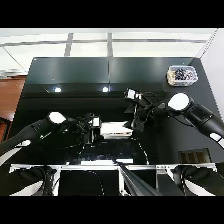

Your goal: Fold the box and place the chain.

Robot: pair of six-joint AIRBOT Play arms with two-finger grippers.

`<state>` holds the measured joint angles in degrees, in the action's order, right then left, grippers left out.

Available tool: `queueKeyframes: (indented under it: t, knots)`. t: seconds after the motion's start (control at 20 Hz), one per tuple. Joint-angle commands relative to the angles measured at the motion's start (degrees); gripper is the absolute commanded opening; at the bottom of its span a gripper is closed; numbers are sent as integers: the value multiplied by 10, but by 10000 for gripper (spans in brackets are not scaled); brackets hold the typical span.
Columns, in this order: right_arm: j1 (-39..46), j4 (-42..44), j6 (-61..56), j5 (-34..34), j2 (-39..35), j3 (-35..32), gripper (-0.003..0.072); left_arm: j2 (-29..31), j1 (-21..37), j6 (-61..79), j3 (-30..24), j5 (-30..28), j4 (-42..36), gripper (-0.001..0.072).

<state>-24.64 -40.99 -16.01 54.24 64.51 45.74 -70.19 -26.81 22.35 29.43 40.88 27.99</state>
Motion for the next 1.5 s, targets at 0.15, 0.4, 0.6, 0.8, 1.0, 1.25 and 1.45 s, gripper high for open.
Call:
queueKeyframes:
  t: [0.15,0.4,0.6,0.8,1.0,1.25,1.45]
  knots:
    - [-4,-29,33,21,23,3,718,0,0,0,0,0,0,464]
    - [-12,-17,52,26,28,3,541,0,0,0,0,0,0,463]
    - [-13,-16,52,25,28,4,545,0,0,0,0,0,0,464]
    - [-36,12,52,25,28,4,562,0,0,0,0,0,0,464]
    - [-55,-39,50,-6,31,4,561,0,0,0,0,0,0,463]
    - [-55,-39,49,-7,32,4,531,0,0,0,0,0,0,464]
    - [-55,-39,29,0,32,4,233,0,0,0,0,0,0,464]
